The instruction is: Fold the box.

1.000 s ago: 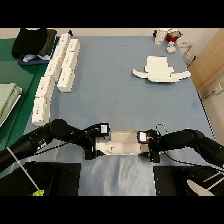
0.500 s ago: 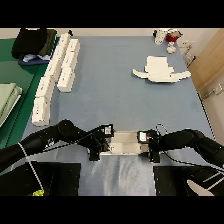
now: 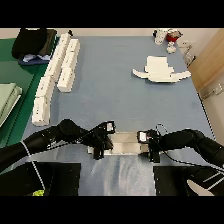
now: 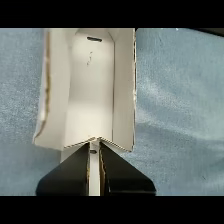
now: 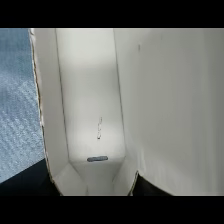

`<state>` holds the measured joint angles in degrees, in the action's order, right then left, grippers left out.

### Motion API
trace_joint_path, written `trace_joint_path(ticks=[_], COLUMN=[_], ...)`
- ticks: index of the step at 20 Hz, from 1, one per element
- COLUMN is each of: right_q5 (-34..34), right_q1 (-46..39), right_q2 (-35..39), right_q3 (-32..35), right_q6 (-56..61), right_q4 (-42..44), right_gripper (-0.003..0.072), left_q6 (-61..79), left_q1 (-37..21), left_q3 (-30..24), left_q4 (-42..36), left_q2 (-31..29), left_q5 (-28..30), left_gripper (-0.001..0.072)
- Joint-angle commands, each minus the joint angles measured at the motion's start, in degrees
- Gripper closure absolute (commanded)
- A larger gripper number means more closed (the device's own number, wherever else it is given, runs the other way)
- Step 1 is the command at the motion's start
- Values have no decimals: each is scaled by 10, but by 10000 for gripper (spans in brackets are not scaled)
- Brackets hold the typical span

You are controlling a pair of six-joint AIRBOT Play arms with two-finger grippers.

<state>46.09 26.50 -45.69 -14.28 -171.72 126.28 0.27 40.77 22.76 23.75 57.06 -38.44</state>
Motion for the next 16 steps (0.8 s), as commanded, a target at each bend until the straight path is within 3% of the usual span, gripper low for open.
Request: trace_joint_path(ticks=[1, 4, 6, 9, 10, 12, 16], right_q5=[0, 0, 0, 0, 0, 0, 0], right_q1=[0, 0, 0, 0, 0, 0, 0], right_q2=[0, 0, 0, 0, 0, 0, 0], right_q3=[-1, 0, 0, 0, 0, 0, 0], right_q6=[0, 0, 0, 0, 0, 0, 0], right_q4=[0, 0, 0, 0, 0, 0, 0], right_gripper=[179, 179, 179, 179, 179, 179, 179], left_q6=[7, 21, 18, 16, 11, -14, -217], left_q1=[0, 0, 0, 0, 0, -1, -10], left_q3=[1, 1, 1, 1, 1, 2, 9], left_q4=[-22, -36, -35, -27, -27, -7, 92], left_q2=[13, 18, 19, 19, 18, 15, -21], left_q5=[4, 4, 4, 4, 4, 3, -12], left_gripper=[601, 584, 288, 286, 308, 681, 693])
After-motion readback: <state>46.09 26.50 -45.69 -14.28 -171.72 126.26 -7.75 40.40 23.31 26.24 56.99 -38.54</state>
